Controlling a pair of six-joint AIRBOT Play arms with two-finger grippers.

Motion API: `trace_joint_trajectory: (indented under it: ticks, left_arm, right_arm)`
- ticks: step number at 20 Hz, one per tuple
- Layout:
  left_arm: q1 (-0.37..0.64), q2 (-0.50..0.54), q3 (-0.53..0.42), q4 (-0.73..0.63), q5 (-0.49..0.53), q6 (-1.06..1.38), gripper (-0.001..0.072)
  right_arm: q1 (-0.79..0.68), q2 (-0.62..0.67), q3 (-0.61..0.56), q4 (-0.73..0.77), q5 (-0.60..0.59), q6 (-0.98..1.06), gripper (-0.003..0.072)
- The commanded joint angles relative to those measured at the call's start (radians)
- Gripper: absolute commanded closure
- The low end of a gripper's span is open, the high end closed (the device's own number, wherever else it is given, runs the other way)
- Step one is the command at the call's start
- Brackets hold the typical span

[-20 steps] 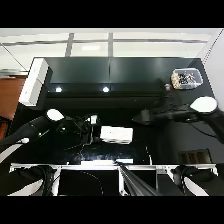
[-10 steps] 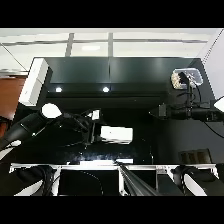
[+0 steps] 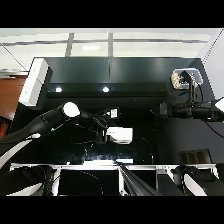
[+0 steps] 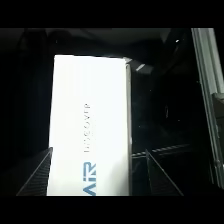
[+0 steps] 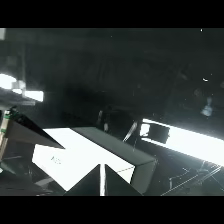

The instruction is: Fold the box and place the chain.

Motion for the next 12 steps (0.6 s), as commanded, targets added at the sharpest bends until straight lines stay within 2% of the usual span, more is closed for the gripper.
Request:
trace_joint_trajectory:
  ticks: [1, 3, 12]
  left_arm:
    - [-0.008, -0.024, 0.007, 0.001, 0.039, -0.018, 0.0002]
    - [-0.008, -0.024, 0.007, 0.001, 0.06, -0.017, 0.0001]
    - [-0.01, -0.024, 0.007, 0.001, 0.043, -0.018, -0.0002]
  right_arm:
    - [-0.001, 0.0, 0.001, -0.001, -0.007, 0.0, 0.0649]
    - [0.0, 0.0, 0.001, -0.001, -0.008, 0.0, 0.0648]
    - [0.0, 0.0, 0.001, -0.005, -0.019, 0.0, 0.0648]
